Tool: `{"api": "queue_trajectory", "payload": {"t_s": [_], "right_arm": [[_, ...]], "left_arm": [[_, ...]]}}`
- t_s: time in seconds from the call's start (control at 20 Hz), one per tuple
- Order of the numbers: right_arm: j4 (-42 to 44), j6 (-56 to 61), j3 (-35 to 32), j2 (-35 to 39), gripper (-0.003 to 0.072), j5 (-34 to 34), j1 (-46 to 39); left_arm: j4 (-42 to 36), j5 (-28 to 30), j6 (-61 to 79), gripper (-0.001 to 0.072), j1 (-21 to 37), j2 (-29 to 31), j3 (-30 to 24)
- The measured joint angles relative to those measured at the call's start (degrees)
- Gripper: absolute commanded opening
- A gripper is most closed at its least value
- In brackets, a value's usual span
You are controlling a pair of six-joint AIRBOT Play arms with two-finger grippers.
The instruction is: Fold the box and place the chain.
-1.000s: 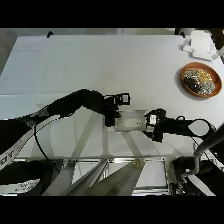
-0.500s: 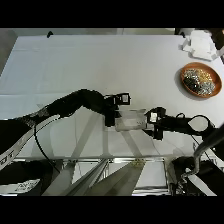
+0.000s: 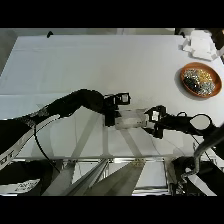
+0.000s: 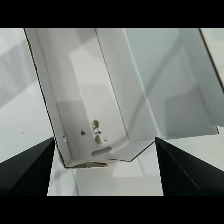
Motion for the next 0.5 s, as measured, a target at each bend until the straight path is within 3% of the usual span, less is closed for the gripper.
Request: {"api": "queue_trajectory", "payload": {"t_s": [0.5], "right_arm": [[3.5, -2.6, 0.8, -3.1, 0.0692, 2.4, -2.5]], "left_arm": [[0.0, 0.1, 0.0, 0.001, 0.0, 0.0, 0.0]]}}
